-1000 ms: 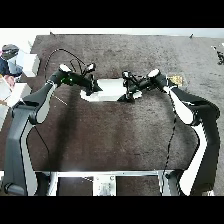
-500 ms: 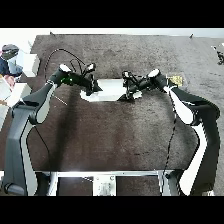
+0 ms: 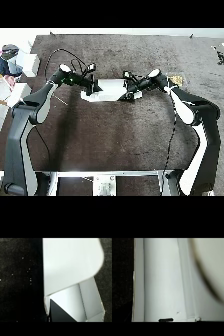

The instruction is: Fold the box and place the chain.

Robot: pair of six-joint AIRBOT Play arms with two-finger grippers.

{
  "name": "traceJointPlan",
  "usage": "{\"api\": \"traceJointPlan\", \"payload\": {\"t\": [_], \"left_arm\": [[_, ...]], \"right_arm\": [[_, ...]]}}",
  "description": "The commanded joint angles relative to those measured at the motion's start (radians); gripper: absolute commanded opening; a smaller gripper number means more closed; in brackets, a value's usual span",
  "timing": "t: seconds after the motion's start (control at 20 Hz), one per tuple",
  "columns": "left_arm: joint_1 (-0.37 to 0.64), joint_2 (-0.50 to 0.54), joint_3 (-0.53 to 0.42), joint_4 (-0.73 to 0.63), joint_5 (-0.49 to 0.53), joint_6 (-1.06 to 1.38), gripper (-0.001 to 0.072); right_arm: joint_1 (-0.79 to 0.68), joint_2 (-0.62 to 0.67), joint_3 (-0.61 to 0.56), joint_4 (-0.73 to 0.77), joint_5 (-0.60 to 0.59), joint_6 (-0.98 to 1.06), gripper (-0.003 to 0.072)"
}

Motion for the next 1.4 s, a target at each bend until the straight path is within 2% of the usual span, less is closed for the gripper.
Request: {"api": "traceJointPlan", "payload": {"t": [0.0,1.0,1.05,1.1,1.15,1.35], "left_arm": [[0.001,0.000,0.000,0.001,0.000,0.000,0.0013],[0.001,0.000,0.000,0.000,-0.006,0.000,0.0013],[0.001,0.000,0.000,-0.003,-0.013,0.000,0.0043],[0.001,0.000,0.000,-0.016,-0.026,-0.003,0.0320],[0.002,0.001,0.000,-0.032,-0.035,-0.017,0.0415],[0.021,0.032,0.016,-0.035,-0.065,-0.037,0.0416]], "right_arm": [[-0.001,0.000,0.001,-0.002,-0.018,0.002,0.0465],[-0.001,0.000,0.001,-0.002,-0.018,0.002,0.0465],[-0.001,0.000,0.001,-0.002,-0.018,0.001,0.0465],[-0.001,0.000,0.001,-0.002,-0.018,0.002,0.0465],[-0.001,0.000,0.001,-0.002,-0.018,0.002,0.0465],[-0.001,0.000,0.001,-0.002,-0.018,0.002,0.0465]]}}
